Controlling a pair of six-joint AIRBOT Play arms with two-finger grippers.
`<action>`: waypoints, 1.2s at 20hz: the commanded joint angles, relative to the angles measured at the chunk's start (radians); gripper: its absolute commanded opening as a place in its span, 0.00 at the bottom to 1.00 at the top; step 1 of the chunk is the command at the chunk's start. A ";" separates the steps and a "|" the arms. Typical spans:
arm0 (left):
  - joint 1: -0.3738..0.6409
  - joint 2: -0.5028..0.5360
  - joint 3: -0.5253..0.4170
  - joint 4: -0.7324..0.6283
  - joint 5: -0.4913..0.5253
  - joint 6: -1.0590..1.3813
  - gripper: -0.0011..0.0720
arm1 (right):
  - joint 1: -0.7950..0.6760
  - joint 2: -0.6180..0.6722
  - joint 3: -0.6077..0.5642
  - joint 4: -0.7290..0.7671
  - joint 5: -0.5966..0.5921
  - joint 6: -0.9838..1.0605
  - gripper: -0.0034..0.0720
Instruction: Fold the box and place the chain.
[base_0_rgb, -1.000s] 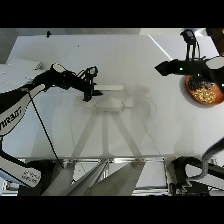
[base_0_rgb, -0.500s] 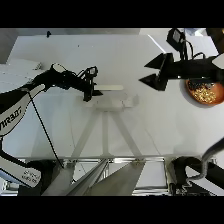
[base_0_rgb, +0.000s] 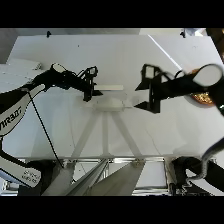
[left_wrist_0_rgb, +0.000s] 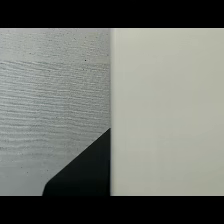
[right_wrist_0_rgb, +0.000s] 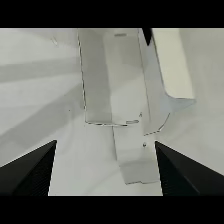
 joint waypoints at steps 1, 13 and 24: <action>0.001 -0.001 0.000 0.000 0.000 0.000 0.04 | 0.092 0.002 -0.164 -0.026 -0.277 0.000 0.95; 0.001 -0.001 0.000 0.000 0.000 0.000 0.04 | 0.167 -0.003 -0.218 0.107 -0.266 -0.145 0.95; 0.000 -0.001 0.000 0.000 0.000 0.000 0.04 | 0.135 -0.267 -0.218 0.271 -0.457 -0.188 0.95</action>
